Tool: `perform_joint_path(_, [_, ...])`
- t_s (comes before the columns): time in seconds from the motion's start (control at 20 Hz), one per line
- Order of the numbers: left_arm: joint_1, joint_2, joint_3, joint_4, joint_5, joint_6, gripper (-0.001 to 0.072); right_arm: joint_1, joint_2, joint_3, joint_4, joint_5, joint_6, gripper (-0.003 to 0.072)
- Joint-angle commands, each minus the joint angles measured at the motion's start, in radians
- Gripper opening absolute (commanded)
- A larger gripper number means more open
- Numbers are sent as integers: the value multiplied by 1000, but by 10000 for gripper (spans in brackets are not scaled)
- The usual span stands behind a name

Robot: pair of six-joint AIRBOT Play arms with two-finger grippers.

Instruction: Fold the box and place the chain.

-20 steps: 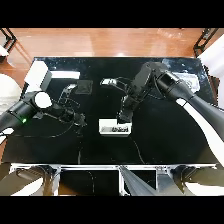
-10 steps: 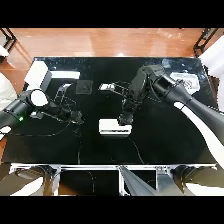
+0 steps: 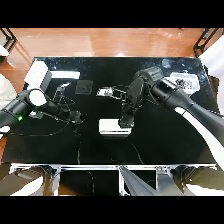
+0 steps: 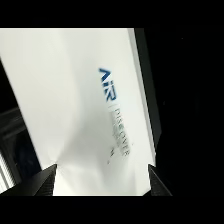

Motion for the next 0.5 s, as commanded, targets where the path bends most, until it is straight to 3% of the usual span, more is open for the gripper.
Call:
perform_joint_path(0.0, [8,-1,0,0,0,0,632,5,37,0,-4,-37,1,699])
perform_joint_path(0.15, [9,-1,0,0,0,0,632,5,25,-9,1,85,-11,700])
perform_joint_path(0.45, [9,-1,0,0,5,-2,632,7,18,-13,-2,86,-42,699])
